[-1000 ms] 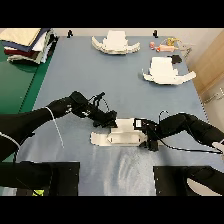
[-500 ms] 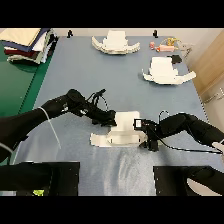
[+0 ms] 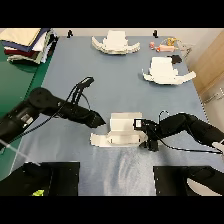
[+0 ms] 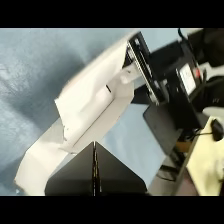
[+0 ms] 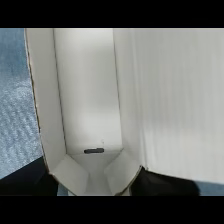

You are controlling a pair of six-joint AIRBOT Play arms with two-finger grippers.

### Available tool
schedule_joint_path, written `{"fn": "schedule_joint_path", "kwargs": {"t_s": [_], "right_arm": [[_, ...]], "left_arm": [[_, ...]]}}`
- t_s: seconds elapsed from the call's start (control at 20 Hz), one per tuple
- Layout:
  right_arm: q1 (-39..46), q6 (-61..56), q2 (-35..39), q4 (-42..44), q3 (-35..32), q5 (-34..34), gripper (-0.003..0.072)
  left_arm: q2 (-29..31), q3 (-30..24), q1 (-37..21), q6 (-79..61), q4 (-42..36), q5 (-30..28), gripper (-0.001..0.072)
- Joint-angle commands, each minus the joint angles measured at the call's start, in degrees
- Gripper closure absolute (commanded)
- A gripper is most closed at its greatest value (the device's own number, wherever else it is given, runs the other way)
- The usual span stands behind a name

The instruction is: Fold the box.

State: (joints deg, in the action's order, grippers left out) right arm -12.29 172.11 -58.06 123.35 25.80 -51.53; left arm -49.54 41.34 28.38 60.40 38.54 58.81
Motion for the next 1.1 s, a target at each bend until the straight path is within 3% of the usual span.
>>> {"fn": "schedule_joint_path", "kwargs": {"t_s": [0.0,0.2,0.25,0.3,0.35,0.65,0.95,1.0,1.05], "right_arm": [[0.0,0.0,0.0,0.0,0.1,0.0,0.0143],[0.0,0.0,0.0,0.0,0.1,0.0,0.0143],[0.0,0.0,0.0,0.0,0.1,0.0,0.0143],[0.0,0.0,0.0,0.0,0.1,0.0,0.0143],[0.0,0.0,0.0,0.0,0.1,0.0,0.0143],[0.0,0.0,0.0,0.0,0.1,0.0,0.0143],[0.0,0.0,0.0,0.0,0.1,0.0,0.0143],[0.0,0.0,0.0,0.0,0.1,0.0,0.0143],[0.0,0.0,0.0,0.0,0.1,0.0,0.0143]], "left_arm": [[9.0,-5.7,0.5,-10.4,1.9,-0.5,0.0693],[12.9,-8.8,4.3,-22.8,3.0,-4.6,0.0688],[12.7,-8.8,5.5,-27.3,4.1,-4.7,0.0449],[12.3,-9.0,6.4,-31.7,4.6,-5.4,0.0042],[11.8,-9.3,6.6,-35.7,4.6,-5.8,0.0007],[2.1,-13.0,6.6,-45.9,3.8,-8.1,0.0007],[-9.3,-12.9,9.3,-57.2,-3.9,-14.6,0.0009],[-10.6,-12.9,9.7,-58.2,-5.0,-15.8,0.0100],[-11.7,-12.8,9.9,-58.5,-5.4,-16.7,0.0237]]}}
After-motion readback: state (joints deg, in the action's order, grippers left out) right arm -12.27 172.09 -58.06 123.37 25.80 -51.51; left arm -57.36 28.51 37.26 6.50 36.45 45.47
